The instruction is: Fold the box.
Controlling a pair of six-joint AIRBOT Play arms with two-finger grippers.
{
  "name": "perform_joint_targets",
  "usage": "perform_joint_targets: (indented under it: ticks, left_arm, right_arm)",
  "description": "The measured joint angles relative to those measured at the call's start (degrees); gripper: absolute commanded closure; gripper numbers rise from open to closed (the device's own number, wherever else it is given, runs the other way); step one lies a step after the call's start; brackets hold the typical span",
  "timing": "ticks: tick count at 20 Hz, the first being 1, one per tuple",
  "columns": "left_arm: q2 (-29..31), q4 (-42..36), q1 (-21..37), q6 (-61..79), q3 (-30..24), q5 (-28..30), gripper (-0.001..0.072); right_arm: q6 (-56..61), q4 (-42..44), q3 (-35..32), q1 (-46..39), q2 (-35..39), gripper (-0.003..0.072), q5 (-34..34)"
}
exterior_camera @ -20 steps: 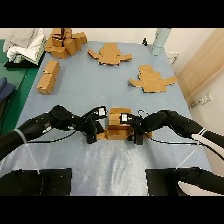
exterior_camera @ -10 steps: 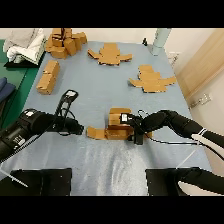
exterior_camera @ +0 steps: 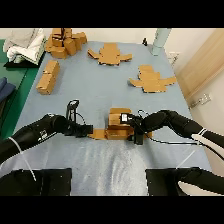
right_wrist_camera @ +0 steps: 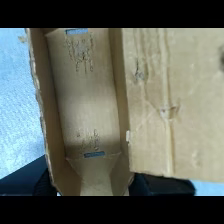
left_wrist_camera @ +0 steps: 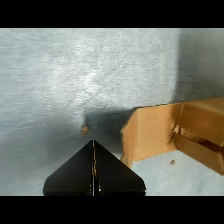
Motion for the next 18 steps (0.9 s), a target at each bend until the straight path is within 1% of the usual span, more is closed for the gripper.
perform_joint_targets:
  ticks: [3,6,10,14,18]
  left_arm:
    - [-1.6,-7.8,-0.4,5.9,0.0,2.0,0.0697]
    - [-2.3,-12.0,-0.6,9.7,0.0,2.7,0.0696]
    - [-2.5,-15.2,-0.8,13.4,0.2,2.5,0.0696]
    - [-2.6,-17.1,-0.8,15.8,0.6,0.7,0.0696]
    - [-2.6,-18.2,-0.8,18.0,3.0,-1.4,0.0695]
  right_arm:
    - [0.0,0.0,0.0,0.0,0.0,0.0168,0.0]
    - [0.0,0.0,0.0,0.0,0.0,0.0168,0.0]
    - [0.0,0.0,0.0,0.0,0.0,0.0168,0.0]
    - [0.0,0.0,0.0,0.0,0.0,0.0168,0.0]
    - [0.0,0.0,0.0,0.0,0.0,0.0168,0.0]
